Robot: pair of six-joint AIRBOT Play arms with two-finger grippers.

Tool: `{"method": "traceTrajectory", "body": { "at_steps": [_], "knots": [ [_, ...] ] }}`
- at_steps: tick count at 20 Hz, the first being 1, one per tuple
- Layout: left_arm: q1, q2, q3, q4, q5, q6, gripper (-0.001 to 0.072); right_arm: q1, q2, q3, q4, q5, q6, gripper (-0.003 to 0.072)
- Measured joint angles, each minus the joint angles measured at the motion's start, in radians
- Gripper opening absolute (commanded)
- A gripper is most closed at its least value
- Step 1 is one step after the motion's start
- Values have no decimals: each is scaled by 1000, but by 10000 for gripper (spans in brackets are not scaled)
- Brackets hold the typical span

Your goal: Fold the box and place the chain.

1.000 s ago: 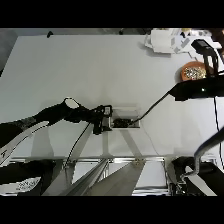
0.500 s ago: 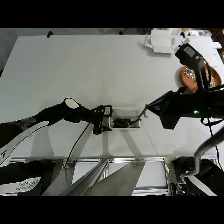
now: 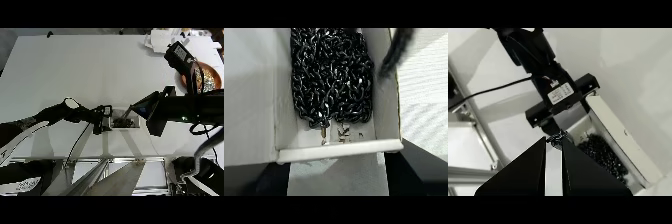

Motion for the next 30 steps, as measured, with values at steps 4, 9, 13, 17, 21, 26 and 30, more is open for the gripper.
{"method": "traceTrajectory", "body": {
  "at_steps": [4,9,13,17,21,26,30],
  "knots": [
    [0,0,0,0,0,0,205,7,-43,-59,-2,-43,0,18],
    [0,0,0,0,0,0,205,9,-111,-171,18,-64,-19,19],
    [0,0,0,0,0,0,205,9,-164,-253,79,-79,-99,19],
    [0,0,0,0,0,0,205,9,-250,-285,134,-135,-175,74],
    [0,0,0,0,0,0,205,9,-333,-287,155,-180,-216,251],
    [0,0,0,0,0,0,205,-17,-365,-142,161,-108,-333,195],
    [0,0,0,0,0,0,206,-72,-383,14,147,-46,-558,42]
  ]
}}
